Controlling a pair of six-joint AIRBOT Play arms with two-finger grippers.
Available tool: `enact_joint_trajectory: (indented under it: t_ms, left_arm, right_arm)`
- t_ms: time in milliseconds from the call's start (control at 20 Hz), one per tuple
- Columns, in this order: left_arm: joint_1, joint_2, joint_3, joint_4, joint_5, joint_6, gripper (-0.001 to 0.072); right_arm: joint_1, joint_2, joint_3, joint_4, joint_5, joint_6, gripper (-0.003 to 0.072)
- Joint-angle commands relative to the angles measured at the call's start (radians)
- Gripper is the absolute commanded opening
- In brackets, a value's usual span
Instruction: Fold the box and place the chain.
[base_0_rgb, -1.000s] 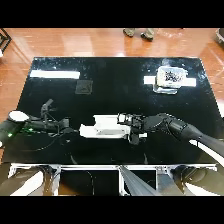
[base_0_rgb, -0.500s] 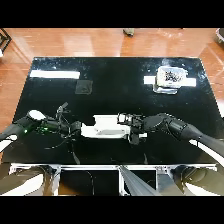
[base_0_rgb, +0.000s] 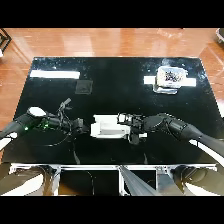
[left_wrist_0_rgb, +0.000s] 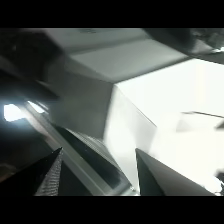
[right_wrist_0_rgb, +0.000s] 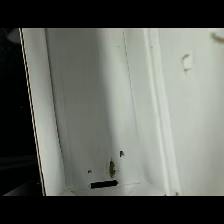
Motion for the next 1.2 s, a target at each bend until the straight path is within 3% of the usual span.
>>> enact_joint_trajectory:
  t_ms: [0, 500, 800, 1150]
  left_arm:
    - [0.003, 0.003, 0.029, -0.009, -0.068, 0.005, 0.0574]
    - [-0.092, 0.049, 0.035, -0.064, -0.051, -0.032, 0.0573]
    - [-0.219, 0.173, 0.035, 0.059, 0.1, -0.286, 0.0572]
    - [-0.409, 0.195, 0.045, 0.198, 0.289, -0.545, 0.057]
  right_arm:
    - [0.0, 0.0, 0.0, 0.0, 0.0, 0.001, 0.0238]
    - [0.0, 0.0, 0.0, 0.0, 0.0, 0.001, 0.0238]
    - [0.0, 0.0, 0.0, 0.0, 0.0, 0.001, 0.0238]
    - [0.0, 0.0, 0.0, 0.0, 0.0, 0.001, 0.0238]
